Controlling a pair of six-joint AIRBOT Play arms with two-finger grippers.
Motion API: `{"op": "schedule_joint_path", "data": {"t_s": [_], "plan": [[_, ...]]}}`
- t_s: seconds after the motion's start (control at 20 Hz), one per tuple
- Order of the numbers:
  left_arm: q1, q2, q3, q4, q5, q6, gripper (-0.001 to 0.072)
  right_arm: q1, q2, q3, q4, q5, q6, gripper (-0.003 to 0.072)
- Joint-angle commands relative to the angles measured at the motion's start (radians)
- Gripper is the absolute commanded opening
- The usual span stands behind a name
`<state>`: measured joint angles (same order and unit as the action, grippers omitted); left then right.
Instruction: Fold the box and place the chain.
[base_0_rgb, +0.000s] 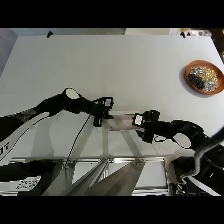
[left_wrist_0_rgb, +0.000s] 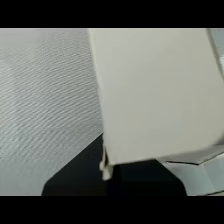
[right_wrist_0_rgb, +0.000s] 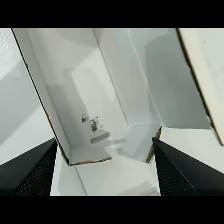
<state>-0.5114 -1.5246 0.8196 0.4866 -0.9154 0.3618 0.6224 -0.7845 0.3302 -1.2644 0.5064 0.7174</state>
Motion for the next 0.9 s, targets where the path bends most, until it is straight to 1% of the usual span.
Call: {"op": "schedule_joint_path", "data": {"t_s": [0.0,0.1,0.3,0.45,0.6,0.8,0.85], "plan": [[0.0,0.0,0.001,0.001,-0.001,0.0,0.0011,-0.013,0.0,0.001,0.018,-0.039,-0.026,0.0651],[0.0,0.0,0.0,0.0,-0.001,0.0,0.0011,-0.052,0.0,0.001,0.062,-0.023,-0.083,0.0651],[0.0,0.0,0.001,0.001,-0.002,0.0,0.0011,-0.095,0.0,0.001,0.079,-0.017,-0.17,0.0651],[0.0,0.0,0.0,0.001,-0.002,0.0,0.0011,-0.095,-0.011,0.001,0.175,-0.017,-0.238,0.0651],[0.0,0.0,0.001,0.0,-0.002,0.0,0.0011,-0.096,-0.052,0.001,0.264,-0.02,-0.407,0.0651],[0.0,0.0,0.0,0.001,-0.001,0.0,0.0011,-0.207,-0.099,0.001,0.342,-0.005,-0.558,0.0651],[0.0,0.0,0.0,0.001,-0.002,0.0,0.0011,-0.227,-0.106,0.001,0.387,0.009,-0.619,0.0651]]}}
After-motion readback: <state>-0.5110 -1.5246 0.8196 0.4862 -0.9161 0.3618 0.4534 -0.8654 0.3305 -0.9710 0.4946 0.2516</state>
